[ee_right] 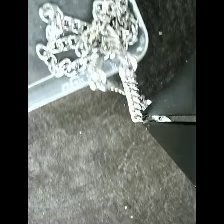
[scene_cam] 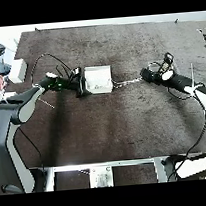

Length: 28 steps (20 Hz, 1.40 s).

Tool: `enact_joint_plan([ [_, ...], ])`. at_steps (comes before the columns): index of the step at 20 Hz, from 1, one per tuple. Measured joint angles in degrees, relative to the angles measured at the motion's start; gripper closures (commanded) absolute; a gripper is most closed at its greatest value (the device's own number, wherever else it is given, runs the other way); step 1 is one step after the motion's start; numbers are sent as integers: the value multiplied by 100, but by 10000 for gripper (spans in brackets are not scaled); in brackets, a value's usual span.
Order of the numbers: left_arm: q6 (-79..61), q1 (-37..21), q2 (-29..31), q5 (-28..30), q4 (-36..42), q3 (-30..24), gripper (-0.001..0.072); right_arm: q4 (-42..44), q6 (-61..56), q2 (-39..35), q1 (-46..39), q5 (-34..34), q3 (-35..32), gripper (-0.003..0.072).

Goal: Fold the box and place the chain.

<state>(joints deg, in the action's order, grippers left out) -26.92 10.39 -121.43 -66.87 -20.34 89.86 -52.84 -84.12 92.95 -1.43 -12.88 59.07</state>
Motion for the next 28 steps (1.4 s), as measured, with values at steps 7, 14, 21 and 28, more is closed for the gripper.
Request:
enact_joint_plan([
  [7,0,0,0,-2,-2,0,480,11,258,-1150,564,-608,-2,678],
  [14,0,0,0,0,0,0,480,15,444,-2509,1781,-409,2,678],
  [21,0,0,0,0,0,0,480,17,474,-2717,2765,28,326,679],
  [28,0,0,0,0,-2,0,480,-52,505,-2284,3062,153,721,678],
])
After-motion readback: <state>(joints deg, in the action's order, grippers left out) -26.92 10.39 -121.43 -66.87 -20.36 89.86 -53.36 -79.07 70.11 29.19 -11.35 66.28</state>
